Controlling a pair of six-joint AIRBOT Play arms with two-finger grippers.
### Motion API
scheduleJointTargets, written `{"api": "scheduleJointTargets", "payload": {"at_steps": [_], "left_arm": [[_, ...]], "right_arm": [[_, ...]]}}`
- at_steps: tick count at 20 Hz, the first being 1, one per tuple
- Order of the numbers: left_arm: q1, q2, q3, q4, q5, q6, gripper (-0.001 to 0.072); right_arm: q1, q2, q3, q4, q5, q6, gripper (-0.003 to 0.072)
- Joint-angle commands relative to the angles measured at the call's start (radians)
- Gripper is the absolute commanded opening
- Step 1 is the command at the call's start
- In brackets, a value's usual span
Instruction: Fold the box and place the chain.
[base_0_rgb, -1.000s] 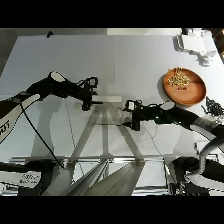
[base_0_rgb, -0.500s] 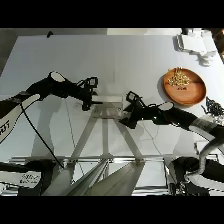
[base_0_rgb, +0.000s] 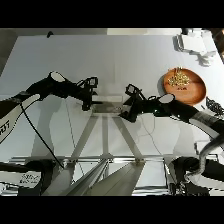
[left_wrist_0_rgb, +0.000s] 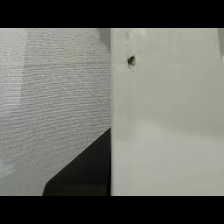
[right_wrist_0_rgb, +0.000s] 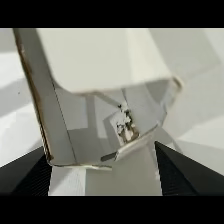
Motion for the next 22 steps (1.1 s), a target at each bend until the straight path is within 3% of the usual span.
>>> {"api": "scheduleJointTargets", "payload": {"at_steps": [1, 5, 10, 14, 22], "left_arm": [[0.0, 0.0, 0.0, 0.0, 0.0, 0.0, 0.0012], [-0.001, 0.0, 0.0, 0.0, 0.0, 0.0, 0.0012], [-0.001, 0.0, 0.0, 0.0, 0.0, 0.0, 0.0012], [-0.001, 0.0, 0.0, 0.0, 0.0, 0.0, 0.0012], [-0.001, 0.0, 0.0, 0.0, 0.0, 0.0, 0.0012]], "right_arm": [[-0.002, -0.011, 0.026, -0.026, 0.015, -0.133, 0.0698], [-0.021, -0.048, 0.034, -0.023, 0.109, -0.277, 0.0697], [-0.092, -0.151, 0.109, -0.018, 0.273, -0.295, 0.0696], [-0.094, -0.222, 0.176, -0.018, 0.293, -0.308, 0.0696], [-0.075, -0.238, 0.18, -0.028, 0.264, -0.297, 0.0686]]}}
